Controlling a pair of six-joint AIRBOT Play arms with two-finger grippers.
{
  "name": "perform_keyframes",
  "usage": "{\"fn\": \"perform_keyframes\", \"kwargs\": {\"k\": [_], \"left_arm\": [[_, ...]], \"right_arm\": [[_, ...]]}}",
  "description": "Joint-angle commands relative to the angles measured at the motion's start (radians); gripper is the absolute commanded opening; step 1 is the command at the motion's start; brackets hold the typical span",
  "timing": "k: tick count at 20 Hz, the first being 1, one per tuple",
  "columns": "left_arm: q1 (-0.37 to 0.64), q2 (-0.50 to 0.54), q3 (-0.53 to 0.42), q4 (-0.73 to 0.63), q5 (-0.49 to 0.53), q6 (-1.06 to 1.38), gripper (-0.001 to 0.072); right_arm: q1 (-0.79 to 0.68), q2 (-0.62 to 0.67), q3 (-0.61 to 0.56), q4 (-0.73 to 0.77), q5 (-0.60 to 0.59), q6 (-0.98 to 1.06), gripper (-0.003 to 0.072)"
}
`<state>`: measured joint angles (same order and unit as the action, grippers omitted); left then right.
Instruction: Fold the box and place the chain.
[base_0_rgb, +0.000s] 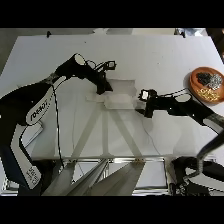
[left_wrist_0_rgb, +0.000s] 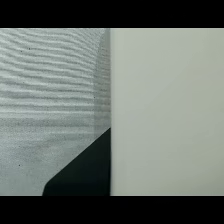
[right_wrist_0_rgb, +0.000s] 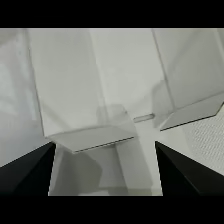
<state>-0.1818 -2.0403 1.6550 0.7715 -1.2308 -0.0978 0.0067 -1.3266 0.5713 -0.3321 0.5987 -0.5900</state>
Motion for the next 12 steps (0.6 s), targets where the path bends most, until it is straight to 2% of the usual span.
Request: {"fn": "perform_keyframes", "kwargs": {"k": [1, 3, 8, 12], "left_arm": [[-0.001, 0.0, 0.0, 0.0, 0.0, 0.0, 0.0011], [0.0, -0.001, 0.0, 0.0, 0.0, 0.0, 0.0011], [-0.001, -0.001, 0.0, 0.0, 0.0, 0.0, 0.0011], [0.0, -0.001, 0.0, 0.0, 0.0, 0.0, 0.0011]], "right_arm": [[0.011, -0.023, 0.0, 0.218, -0.027, -0.108, 0.0695], [0.011, -0.023, 0.0, 0.317, -0.027, -0.156, 0.0695], [0.01, -0.023, 0.049, 0.326, -0.029, -0.139, 0.0695], [0.01, -0.038, 0.112, 0.188, -0.026, 0.006, 0.0695]]}}
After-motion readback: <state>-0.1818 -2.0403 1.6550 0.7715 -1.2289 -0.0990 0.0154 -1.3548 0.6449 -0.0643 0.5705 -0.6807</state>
